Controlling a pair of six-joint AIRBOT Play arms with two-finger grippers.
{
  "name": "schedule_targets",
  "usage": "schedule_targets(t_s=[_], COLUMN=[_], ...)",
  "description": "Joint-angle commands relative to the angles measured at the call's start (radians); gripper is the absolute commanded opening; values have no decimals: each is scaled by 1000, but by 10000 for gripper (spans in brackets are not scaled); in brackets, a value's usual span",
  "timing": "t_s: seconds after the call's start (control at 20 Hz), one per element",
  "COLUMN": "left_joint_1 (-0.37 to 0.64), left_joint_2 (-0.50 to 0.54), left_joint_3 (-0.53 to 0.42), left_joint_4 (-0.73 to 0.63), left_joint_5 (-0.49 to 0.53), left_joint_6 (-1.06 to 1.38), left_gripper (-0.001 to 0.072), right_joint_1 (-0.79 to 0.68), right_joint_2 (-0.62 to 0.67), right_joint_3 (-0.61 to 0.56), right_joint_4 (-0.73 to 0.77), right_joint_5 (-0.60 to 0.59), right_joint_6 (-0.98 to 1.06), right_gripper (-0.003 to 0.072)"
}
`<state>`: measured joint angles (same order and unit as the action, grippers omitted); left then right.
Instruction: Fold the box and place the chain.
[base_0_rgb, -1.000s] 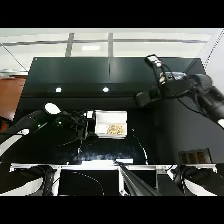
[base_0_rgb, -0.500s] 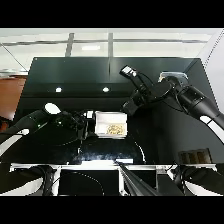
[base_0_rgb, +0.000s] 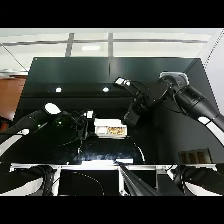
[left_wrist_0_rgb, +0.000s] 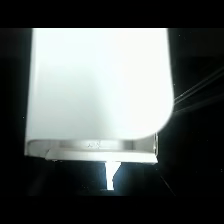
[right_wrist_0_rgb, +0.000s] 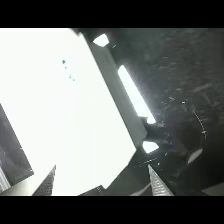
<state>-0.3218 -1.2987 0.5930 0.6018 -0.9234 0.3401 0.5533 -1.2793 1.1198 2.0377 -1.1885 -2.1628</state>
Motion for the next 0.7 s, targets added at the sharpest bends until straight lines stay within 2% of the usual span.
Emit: schedule_targets(t_s=[0.0, 0.1, 0.2, 0.5, 0.65], left_joint_1=[0, 0, -6, -21, -21], left_joint_2=[-1, -1, -1, -2, -2], left_joint_3=[1, 1, 1, 0, 0], left_joint_4=[0, 0, 8, 29, 28], left_joint_5=[0, 0, 0, 8, 9], left_joint_6=[0, 0, 0, -7, -7], left_gripper=[389, 389, 389, 389, 389], right_joint_1=[33, 50, 58, 58, 57], right_joint_2=[-1, -2, -2, 1, 4], right_joint_3=[-8, -28, -41, -39, -39], right_joint_4=[-15, -16, -16, -16, -12], right_joint_5=[8, 25, 25, -26, 11], right_joint_6=[-33, -76, -100, -201, -212], right_gripper=[719, 717, 544, 543, 541])
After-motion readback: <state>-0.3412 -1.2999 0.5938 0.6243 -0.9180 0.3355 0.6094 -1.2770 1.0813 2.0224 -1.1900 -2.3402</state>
